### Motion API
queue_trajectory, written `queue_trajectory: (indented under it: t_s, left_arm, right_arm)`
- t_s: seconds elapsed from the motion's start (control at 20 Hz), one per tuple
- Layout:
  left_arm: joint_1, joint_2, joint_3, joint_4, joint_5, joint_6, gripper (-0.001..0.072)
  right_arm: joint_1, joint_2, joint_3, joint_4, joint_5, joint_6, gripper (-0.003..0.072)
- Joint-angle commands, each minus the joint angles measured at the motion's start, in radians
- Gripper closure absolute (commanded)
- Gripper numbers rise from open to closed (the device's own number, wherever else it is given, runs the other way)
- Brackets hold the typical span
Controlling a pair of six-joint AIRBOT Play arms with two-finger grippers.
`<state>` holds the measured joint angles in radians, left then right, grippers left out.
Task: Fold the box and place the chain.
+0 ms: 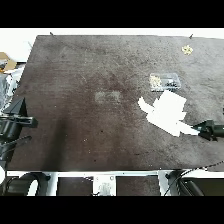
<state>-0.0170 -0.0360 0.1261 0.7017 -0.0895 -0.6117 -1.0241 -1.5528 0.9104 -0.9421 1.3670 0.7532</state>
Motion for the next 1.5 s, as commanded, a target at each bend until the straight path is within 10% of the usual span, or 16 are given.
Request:
queue_trajectory:
  t_s: [0.0, 0.05, 0.2, 0.3, 0.35, 0.95, 1.45]
  left_arm:
    - [0.000, 0.001, 0.000, 0.000, 0.000, 0.000, 0.0700]
    - [0.000, 0.001, 0.000, 0.000, 0.000, 0.000, 0.0700]
    - [0.000, 0.001, 0.000, 0.000, 0.000, 0.000, 0.0699]
    - [0.000, 0.001, 0.000, 0.000, 0.000, 0.000, 0.0700]
    - [0.000, 0.001, 0.000, 0.000, 0.000, 0.000, 0.0700]
    - [0.000, 0.001, 0.000, 0.000, 0.000, 0.000, 0.0699]
    - [0.000, 0.001, 0.000, -0.005, 0.000, -0.001, 0.0700]
  right_arm:
    - [0.053, -0.016, -0.071, 0.067, -0.064, -0.085, 0.0250]
    - [0.069, -0.036, -0.071, 0.081, -0.065, -0.084, 0.0369]
    - [0.080, -0.083, -0.071, 0.156, -0.038, -0.109, 0.0383]
    - [0.080, -0.085, -0.071, 0.154, -0.028, -0.114, 0.0665]
    - [0.080, -0.085, -0.071, 0.153, -0.012, -0.117, 0.0686]
    - [0.454, -0.045, -0.072, 0.321, 0.156, -0.133, 0.0687]
    - [0.929, -0.048, 0.053, 0.596, -0.277, -0.121, 0.0686]
